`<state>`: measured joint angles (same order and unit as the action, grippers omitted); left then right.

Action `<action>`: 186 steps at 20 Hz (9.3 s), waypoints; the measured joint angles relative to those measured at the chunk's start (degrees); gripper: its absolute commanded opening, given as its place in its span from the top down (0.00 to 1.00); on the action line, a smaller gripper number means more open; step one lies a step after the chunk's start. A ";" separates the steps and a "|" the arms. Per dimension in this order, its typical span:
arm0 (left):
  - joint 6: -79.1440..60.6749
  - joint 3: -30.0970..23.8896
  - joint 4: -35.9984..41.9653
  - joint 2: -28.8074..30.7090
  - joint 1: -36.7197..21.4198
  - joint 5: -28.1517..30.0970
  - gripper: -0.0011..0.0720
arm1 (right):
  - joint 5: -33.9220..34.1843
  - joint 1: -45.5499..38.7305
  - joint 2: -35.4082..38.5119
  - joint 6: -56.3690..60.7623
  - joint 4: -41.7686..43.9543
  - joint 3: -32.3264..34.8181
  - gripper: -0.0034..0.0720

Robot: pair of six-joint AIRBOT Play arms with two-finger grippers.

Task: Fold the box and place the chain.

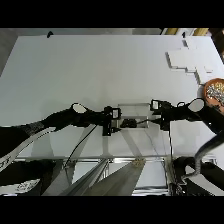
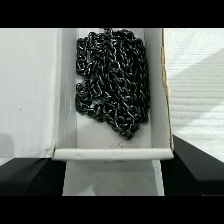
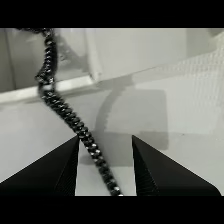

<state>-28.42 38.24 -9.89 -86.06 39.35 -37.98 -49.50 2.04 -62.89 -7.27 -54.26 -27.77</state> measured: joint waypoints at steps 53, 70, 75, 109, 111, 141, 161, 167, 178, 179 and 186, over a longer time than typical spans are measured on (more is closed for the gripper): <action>0.00 -0.02 0.00 0.00 0.00 0.00 0.97 | -5.68 -2.29 5.44 -0.61 -1.99 0.07 0.50; 0.00 0.00 0.00 0.00 0.00 0.00 0.97 | -2.05 -2.45 3.28 -2.62 2.21 0.09 0.93; 0.00 -0.02 0.00 0.00 0.00 0.00 0.97 | -8.13 -1.36 14.29 1.27 12.52 0.11 0.93; 0.00 0.00 0.00 0.00 0.00 0.00 0.97 | -1.73 -1.55 10.10 2.54 0.28 0.85 0.47; 0.00 0.00 0.00 0.00 0.00 0.00 0.97 | -2.23 -0.81 7.30 2.12 -2.38 0.98 0.43; 0.00 0.00 0.02 0.00 0.00 0.00 0.97 | -8.37 7.15 20.35 8.24 13.68 1.03 0.93; 0.00 0.00 0.00 0.00 0.00 0.00 0.97 | -0.87 2.84 17.97 13.00 11.06 1.03 0.88; 0.00 -0.02 0.00 0.00 0.00 0.00 0.97 | -3.08 -0.90 17.00 14.43 0.11 1.01 0.87; 0.00 0.00 0.02 0.00 0.00 0.00 0.97 | -1.38 2.16 4.20 1.25 -3.67 1.01 0.58; 0.00 -0.02 0.00 0.00 0.00 0.00 0.97 | -0.98 2.73 3.06 0.44 -3.63 1.01 0.61; 0.00 0.00 0.00 0.00 0.00 0.00 0.97 | 2.54 4.98 -0.94 -2.95 0.31 1.01 0.65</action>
<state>-28.42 38.24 -9.89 -86.06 39.35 -37.98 -46.96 7.03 -63.83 -10.22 -53.95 -26.76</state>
